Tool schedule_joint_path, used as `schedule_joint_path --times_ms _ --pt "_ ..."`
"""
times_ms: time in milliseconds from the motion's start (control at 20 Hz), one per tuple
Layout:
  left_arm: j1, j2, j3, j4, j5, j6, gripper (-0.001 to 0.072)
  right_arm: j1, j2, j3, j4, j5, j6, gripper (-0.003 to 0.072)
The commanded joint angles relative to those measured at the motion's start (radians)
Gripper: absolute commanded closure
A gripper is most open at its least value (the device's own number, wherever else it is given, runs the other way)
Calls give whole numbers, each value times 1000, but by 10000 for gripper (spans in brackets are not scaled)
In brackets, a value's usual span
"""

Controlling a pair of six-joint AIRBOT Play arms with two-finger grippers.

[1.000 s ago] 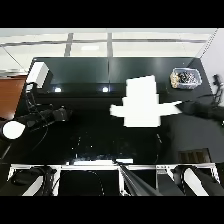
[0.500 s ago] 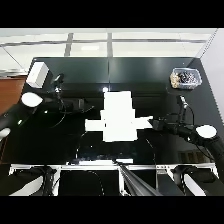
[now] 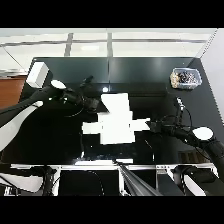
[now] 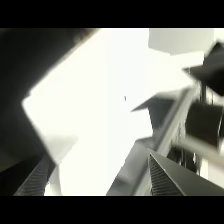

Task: Fold the box and place the chain.

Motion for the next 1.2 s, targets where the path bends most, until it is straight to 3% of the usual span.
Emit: schedule_joint_path --times_ms 0,100,250,400,500,650,700,750,800,850,1000,1150 --pt "-37 -99 68 21 -185 114 47 2 1 -1 1 14 0 667" --pt "-39 -122 101 67 -220 136 245 2 1 -1 0 14 0 667" --pt "-56 -127 154 174 -230 156 363 2 1 -1 -2 14 0 667" --pt "-86 -127 178 277 -254 169 364 2 1 -1 -2 13 0 667" --pt "-99 -127 178 287 -227 182 463 2 1 -1 -2 13 0 667" --pt "-101 -126 179 270 -235 236 685 2 1 -1 -1 17 2 666" --pt "-100 -123 179 271 -238 238 685 2 1 0 1 23 18 653" --pt "-98 -118 179 271 -238 238 686 2 1 0 1 27 31 468" --pt "-98 -108 179 272 -236 237 686 1 1 0 1 37 30 119" --pt "-98 -89 179 273 -238 237 687 -3 1 11 -16 55 24 56" --pt "-101 11 144 275 -241 232 689 -41 1 144 -214 174 20 57" --pt "-125 197 -65 193 -60 330 689 -50 1 331 -457 250 -91 56"
